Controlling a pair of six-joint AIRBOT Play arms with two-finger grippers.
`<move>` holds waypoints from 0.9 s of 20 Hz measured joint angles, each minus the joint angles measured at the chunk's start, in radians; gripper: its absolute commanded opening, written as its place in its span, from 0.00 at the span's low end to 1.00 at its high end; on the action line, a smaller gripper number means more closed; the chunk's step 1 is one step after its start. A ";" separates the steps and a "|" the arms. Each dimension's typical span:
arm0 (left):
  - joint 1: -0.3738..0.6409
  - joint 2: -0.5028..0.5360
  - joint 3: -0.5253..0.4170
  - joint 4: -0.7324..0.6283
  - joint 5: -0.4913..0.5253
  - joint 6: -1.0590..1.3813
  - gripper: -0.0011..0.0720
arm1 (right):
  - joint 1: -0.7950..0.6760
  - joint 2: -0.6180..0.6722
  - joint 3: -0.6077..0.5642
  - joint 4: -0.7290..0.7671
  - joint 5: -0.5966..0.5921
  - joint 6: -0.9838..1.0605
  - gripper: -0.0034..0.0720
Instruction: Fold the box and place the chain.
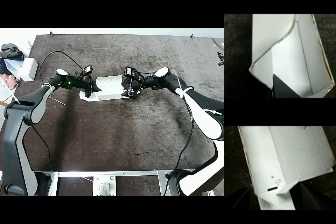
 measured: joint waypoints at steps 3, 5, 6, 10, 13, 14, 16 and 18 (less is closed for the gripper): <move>0.000 0.000 0.000 0.000 0.000 0.000 0.03 | -0.020 -0.052 0.070 -0.003 0.077 0.003 0.95; 0.000 0.000 0.000 0.000 0.000 0.000 0.03 | -0.028 -0.084 0.109 -0.003 0.114 0.003 0.95; 0.000 0.000 0.000 0.000 0.000 0.000 0.03 | -0.030 -0.099 0.129 -0.001 0.127 0.003 0.95; 0.000 0.000 0.000 0.000 0.000 0.000 0.03 | -0.032 -0.151 0.195 0.024 0.175 0.003 0.95; 0.000 0.000 0.000 0.000 0.000 0.000 0.03 | -0.030 -0.174 0.225 0.035 0.200 0.000 0.95; 0.000 0.000 0.000 0.000 0.000 0.000 0.03 | -0.029 -0.179 0.230 0.037 0.209 -0.002 0.95; 0.000 0.000 0.000 0.000 0.000 0.000 0.03 | -0.027 -0.192 0.237 0.040 0.231 -0.008 0.95; 0.000 0.000 0.000 0.000 0.000 0.000 0.03 | -0.025 -0.206 0.240 0.042 0.248 -0.009 0.95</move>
